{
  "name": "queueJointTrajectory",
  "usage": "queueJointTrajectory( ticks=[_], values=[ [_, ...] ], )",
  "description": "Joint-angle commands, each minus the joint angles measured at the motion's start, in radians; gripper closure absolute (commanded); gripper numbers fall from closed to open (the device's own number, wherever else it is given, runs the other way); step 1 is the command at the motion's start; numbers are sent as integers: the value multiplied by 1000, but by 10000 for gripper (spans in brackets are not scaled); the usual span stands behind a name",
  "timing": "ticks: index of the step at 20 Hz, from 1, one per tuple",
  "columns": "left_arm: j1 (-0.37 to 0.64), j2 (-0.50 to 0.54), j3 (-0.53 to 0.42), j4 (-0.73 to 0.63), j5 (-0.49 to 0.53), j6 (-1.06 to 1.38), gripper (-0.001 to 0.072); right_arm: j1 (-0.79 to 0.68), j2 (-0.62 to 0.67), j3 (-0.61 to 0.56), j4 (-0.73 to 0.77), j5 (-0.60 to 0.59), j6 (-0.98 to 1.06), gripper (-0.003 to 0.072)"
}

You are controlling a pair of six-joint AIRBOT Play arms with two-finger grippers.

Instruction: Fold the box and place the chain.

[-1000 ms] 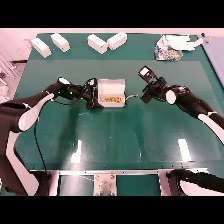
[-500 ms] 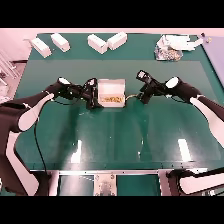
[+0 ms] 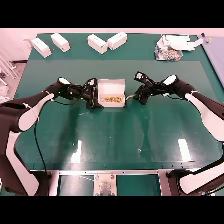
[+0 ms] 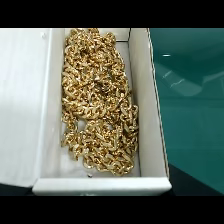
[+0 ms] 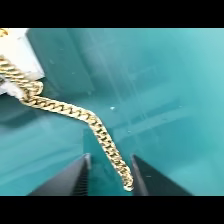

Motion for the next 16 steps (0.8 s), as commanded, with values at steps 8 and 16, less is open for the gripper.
queueJointTrajectory(
  ticks=[8, 16],
  values=[
    [1, 0, 0, 0, 0, 0, 234, -7, 43, 55, -10, 68, 43, 672],
    [1, 0, 0, 0, 0, 0, 234, 87, 440, 56, 31, 205, 208, 673]
  ],
)
